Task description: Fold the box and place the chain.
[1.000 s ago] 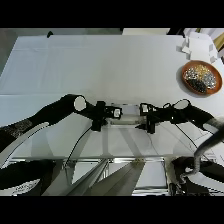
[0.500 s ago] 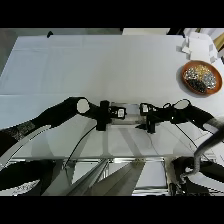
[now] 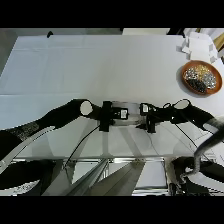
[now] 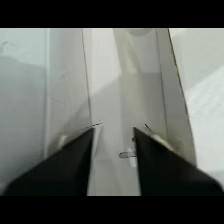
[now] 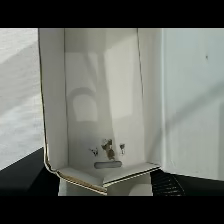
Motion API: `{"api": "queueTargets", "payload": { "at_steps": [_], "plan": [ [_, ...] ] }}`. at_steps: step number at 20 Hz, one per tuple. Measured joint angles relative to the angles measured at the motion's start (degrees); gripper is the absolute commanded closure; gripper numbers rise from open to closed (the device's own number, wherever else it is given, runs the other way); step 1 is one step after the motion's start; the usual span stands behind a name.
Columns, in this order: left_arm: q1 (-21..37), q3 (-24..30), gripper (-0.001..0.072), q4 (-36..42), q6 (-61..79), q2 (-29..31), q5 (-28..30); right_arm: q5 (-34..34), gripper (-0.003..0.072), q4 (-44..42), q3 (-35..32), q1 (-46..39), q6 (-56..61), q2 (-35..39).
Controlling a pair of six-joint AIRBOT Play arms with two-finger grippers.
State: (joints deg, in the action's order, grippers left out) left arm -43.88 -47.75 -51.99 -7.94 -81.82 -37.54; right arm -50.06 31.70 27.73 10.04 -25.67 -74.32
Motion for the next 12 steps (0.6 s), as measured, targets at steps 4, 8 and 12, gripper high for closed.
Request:
{"api": "queueTargets", "payload": {
  "at_steps": [4, 8, 12],
  "plan": [
    [-0.2, 0.0, 0.0332, 0.1, 0.0, -0.1, 0.1, 0.0, 0.0287, 0.0, 0.0, 0.0, 0.0, 0.0],
    [-0.2, 0.0, 0.0706, -0.2, -1.3, 0.7, -0.3, 0.0, 0.0287, 0.0, 0.0, 0.0, 0.1, 0.0],
    [0.3, 0.0, 0.0707, -4.9, -9.3, 5.0, -2.5, 0.0, 0.0287, 0.0, 0.0, 0.0, 0.2, 0.0]
  ]
}}
